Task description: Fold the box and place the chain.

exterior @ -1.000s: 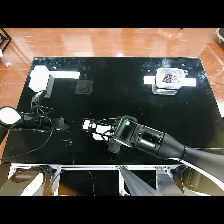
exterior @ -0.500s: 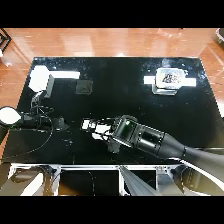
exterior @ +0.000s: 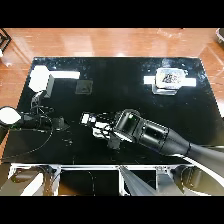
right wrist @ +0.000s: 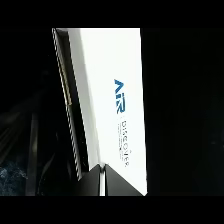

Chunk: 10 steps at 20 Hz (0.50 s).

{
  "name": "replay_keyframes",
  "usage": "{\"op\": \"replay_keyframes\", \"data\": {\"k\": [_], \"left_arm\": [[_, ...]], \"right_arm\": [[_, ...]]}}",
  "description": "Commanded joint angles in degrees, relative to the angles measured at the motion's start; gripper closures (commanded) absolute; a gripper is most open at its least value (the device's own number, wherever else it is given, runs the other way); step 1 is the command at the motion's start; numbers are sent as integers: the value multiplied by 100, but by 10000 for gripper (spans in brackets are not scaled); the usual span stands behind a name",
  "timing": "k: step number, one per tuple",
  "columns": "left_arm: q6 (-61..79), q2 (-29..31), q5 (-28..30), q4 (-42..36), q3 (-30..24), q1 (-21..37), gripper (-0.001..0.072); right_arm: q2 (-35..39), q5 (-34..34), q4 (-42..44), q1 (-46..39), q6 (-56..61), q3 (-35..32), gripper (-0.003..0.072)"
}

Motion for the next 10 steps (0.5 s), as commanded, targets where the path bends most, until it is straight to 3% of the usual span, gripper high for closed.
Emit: {"op": "replay_keyframes", "data": {"k": [1,10], "left_arm": [[2,0,0,2,-2,7,123],[2,0,0,2,-2,7,123]], "right_arm": [[28,31,-13,-50,-22,26,665],[15,31,387,-48,-129,-28,664]]}}
